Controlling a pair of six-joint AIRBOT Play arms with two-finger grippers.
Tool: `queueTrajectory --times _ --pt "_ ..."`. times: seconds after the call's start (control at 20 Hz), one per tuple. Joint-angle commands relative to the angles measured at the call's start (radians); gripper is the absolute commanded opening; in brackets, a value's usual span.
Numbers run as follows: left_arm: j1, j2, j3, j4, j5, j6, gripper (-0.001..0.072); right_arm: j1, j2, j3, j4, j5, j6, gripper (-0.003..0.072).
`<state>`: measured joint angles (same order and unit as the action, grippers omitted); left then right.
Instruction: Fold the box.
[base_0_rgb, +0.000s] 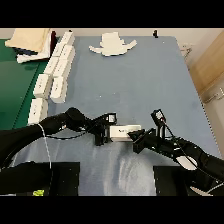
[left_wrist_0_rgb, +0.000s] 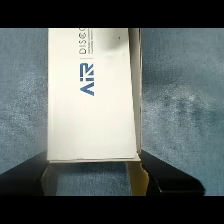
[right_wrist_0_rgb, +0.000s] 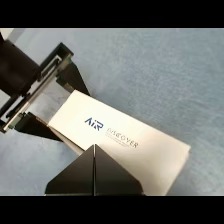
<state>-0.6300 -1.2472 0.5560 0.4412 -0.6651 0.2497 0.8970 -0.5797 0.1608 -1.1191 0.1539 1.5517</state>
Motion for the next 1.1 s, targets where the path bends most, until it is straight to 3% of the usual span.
queueTrajectory --times 0.0,0.15,0.25,0.4,0.55,0.75,1.05 --pt "0.000 0.000 0.001 0.000 0.000 0.000 0.0452 0.000 -0.001 -0.008 -0.003 0.053 0.000 0.0002" --pt "0.000 0.000 0.001 0.000 0.000 0.000 0.0452 0.000 0.002 0.005 -0.003 0.050 0.000 0.0002" --pt "0.000 0.000 0.001 0.000 0.001 0.000 0.0452 0.000 0.001 0.061 -0.053 0.110 0.000 0.0002" --pt "0.000 0.000 0.001 0.000 0.000 0.000 0.0452 -0.039 -0.022 0.214 -0.277 0.343 0.100 0.0002" --pt "0.000 0.000 0.001 0.000 0.001 0.000 0.0452 -0.181 -0.101 0.417 -0.537 0.628 0.274 0.0003" --pt "0.000 0.000 0.001 0.000 0.001 0.000 0.0452 -0.407 -0.269 0.653 -0.552 0.864 0.346 0.0013" --pt "0.000 0.000 0.001 0.000 0.001 0.000 0.0452 -0.510 -0.402 0.717 -0.526 0.904 0.497 0.0029"
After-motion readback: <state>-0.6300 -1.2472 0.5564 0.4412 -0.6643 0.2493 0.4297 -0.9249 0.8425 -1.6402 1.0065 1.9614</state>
